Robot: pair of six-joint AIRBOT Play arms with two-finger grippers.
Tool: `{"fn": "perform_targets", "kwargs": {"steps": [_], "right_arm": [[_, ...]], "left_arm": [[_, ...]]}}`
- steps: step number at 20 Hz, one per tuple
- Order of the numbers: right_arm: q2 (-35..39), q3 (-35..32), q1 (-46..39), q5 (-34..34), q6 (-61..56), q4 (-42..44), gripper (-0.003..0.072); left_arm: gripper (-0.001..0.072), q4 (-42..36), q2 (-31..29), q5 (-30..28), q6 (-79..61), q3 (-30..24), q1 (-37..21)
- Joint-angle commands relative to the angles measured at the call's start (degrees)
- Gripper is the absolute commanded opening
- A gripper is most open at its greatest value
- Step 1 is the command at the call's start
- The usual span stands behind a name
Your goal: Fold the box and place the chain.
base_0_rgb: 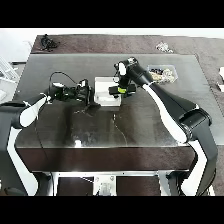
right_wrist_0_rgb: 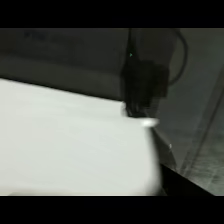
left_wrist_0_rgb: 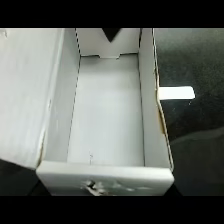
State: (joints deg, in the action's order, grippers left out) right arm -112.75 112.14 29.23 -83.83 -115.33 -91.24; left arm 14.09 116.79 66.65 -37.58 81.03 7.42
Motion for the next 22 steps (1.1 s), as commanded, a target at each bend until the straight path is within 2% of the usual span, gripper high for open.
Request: {"fn": "perform_targets", "kwargs": {"steps": [1, 5, 7, 11, 13, 18, 22], "right_arm": [[2.78, 1.01, -0.72, 0.24, 0.37, -0.98, 0.0487], [8.79, 1.07, -1.60, 4.02, 6.69, -2.67, 0.0486], [12.17, 1.07, -2.80, 7.89, 10.34, -8.37, 0.0486], [14.67, 1.05, -10.01, 12.22, 14.93, -11.23, 0.0486], [13.64, 0.83, -15.85, 13.73, 17.42, -8.37, 0.0486], [7.54, 0.83, -29.55, 14.93, 27.12, 6.45, 0.0486], [2.60, 0.83, -33.03, 17.00, 32.20, 8.26, 0.0486]], "left_arm": [[0.0462, 0.02, -0.02, 0.00, 0.04, -0.02, 0.00], [0.0462, 0.02, -0.02, 0.00, 0.04, -0.02, 0.00], [0.0462, 0.02, -0.02, 0.00, 0.04, -0.02, 0.02], [0.0462, 0.02, -0.02, 0.02, 0.02, -0.02, 0.02], [0.0462, 0.00, -0.02, 0.00, 0.02, -0.02, 0.02], [0.0462, 0.00, -0.02, 0.00, 0.02, -0.02, 0.02], [0.0462, 0.02, -0.02, 0.00, 0.04, -0.02, 0.02]]}}
